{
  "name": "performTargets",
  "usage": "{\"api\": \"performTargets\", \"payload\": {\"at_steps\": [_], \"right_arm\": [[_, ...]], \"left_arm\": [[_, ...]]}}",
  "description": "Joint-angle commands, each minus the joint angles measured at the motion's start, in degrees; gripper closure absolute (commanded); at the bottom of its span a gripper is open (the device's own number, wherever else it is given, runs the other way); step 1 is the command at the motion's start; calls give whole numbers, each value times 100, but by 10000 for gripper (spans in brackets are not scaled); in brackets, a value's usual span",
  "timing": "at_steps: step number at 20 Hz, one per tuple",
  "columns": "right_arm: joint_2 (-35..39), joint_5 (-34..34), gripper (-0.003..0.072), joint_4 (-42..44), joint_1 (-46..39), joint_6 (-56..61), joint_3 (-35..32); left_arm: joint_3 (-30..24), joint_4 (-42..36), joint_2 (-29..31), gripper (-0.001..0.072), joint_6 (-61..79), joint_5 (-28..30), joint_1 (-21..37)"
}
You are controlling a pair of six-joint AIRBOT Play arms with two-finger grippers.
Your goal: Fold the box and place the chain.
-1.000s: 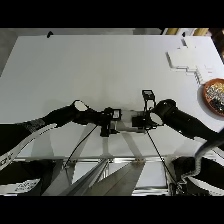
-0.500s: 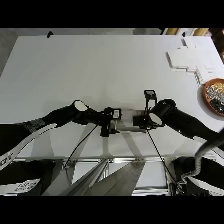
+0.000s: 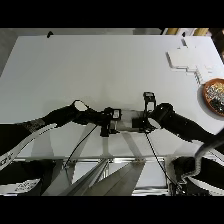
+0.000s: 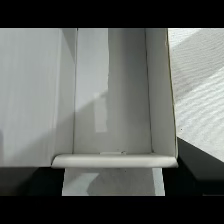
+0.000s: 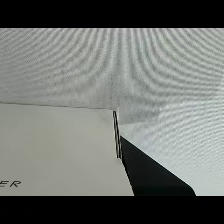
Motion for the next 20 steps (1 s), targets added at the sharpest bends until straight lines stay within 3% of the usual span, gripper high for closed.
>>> {"api": "performTargets", "payload": {"at_steps": [1, 7, 10, 14, 15, 16, 17, 20], "right_arm": [[-2, -26, 533, 11, 66, 22, -11], [-2, -66, 534, 15, 129, 173, -55], [-2, 24, 657, 13, 129, 168, -55], [28, 35, 671, 15, 129, 168, -52], [57, 28, 669, 13, 129, 168, -55], [87, 15, 619, 13, 129, 166, -52], [120, 15, 520, 13, 129, 127, -55], [188, 39, 499, 11, 129, 15, -55]], "left_arm": [[0, 0, -2, 319, 0, 2, 0], [0, 0, -2, 319, 0, 2, 0], [0, 0, -2, 319, 0, 2, 0], [0, 0, -2, 319, 0, 4, 0], [0, 0, -2, 319, 0, 4, 0], [0, 0, -2, 319, 0, 2, 0], [0, 0, -2, 319, 0, 2, 0], [0, 0, -2, 319, 0, 2, 0]]}}
